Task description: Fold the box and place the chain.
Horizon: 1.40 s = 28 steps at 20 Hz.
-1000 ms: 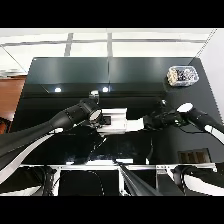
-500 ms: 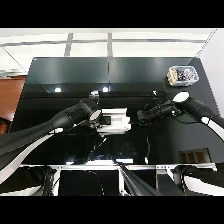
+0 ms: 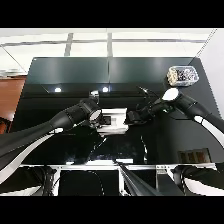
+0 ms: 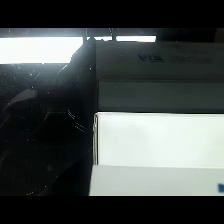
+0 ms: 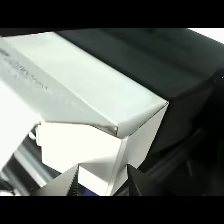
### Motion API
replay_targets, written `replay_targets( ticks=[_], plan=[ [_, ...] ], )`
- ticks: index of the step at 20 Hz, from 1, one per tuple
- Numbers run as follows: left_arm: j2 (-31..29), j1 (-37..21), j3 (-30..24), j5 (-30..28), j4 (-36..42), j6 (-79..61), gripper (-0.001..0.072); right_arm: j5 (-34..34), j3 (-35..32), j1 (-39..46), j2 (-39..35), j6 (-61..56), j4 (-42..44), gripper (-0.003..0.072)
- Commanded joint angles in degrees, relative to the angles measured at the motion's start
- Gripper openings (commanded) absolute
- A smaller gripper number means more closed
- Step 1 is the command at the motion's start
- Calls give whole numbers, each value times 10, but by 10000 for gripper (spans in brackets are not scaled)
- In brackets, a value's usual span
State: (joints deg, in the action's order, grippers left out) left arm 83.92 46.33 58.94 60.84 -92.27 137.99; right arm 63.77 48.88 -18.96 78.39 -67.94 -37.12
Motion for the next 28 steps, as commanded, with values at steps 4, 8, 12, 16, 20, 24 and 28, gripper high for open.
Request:
replay_targets(
  ticks=[4, 8, 12, 16, 20, 24, 28],
  plan=[
    [0, 0, 0, -1, 0, 0, 28, -58, 38, -82, 0, -173, -158, 337],
    [0, 0, 0, -1, 0, 0, 29, -99, 40, -126, 1, -280, -247, 337],
    [0, 0, 0, -1, 0, 0, 29, -131, 40, -160, 1, -378, -305, 302],
    [0, 0, 0, -1, 0, 0, 29, -127, 45, -184, 3, -443, -345, 301],
    [0, 0, 0, -1, 0, 0, 29, -71, 105, -221, 42, -502, -426, 301],
    [0, 0, 0, -1, 0, 0, 28, -32, 132, -235, 74, -564, -480, 281],
    [0, 0, 0, -1, 0, 0, 29, -28, 132, -248, 83, -571, -475, 44]
  ],
)
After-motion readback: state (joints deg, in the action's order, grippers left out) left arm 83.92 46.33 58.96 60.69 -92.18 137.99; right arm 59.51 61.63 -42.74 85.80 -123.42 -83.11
